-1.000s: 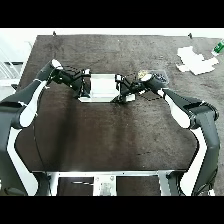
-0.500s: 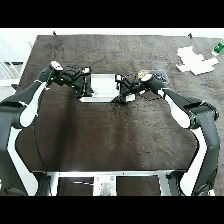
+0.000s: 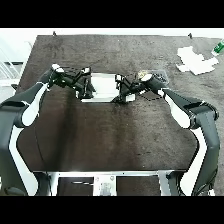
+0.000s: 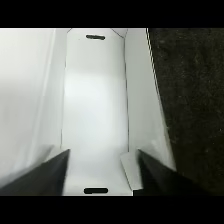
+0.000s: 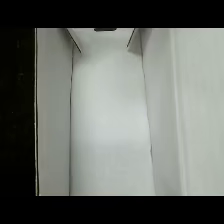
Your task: Fold the box and place the chain.
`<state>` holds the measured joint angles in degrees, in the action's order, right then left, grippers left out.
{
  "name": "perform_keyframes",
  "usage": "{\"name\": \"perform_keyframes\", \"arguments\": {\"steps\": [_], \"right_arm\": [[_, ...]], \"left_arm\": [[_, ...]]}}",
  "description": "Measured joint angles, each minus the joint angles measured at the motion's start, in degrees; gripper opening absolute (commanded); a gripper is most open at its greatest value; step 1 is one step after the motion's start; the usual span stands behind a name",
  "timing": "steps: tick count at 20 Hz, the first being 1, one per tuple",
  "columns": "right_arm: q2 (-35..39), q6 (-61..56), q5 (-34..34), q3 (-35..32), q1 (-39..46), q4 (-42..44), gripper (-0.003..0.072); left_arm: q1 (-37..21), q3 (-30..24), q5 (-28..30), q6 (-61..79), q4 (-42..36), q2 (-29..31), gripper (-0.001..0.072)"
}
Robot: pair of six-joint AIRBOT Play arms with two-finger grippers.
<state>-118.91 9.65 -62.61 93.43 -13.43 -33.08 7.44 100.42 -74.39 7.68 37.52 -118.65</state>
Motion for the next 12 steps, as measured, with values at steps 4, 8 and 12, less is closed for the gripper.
{"name": "perform_keyframes", "arguments": {"steps": [4,8,12], "right_arm": [[0.0,0.0,-0.1,0.0,0.0,0.0,0.0568],[0.0,0.0,-0.3,0.0,0.0,0.0,0.0567],[0.0,0.2,-0.3,0.0,0.0,0.0,0.0568]], "left_arm": [[0.0,0.0,-0.8,-0.9,-0.2,-0.2,0.0677],[0.0,0.0,-1.9,-1.4,-0.3,-0.2,0.0679],[0.0,0.1,-3.0,-1.6,-0.3,-0.2,0.0515]]}}
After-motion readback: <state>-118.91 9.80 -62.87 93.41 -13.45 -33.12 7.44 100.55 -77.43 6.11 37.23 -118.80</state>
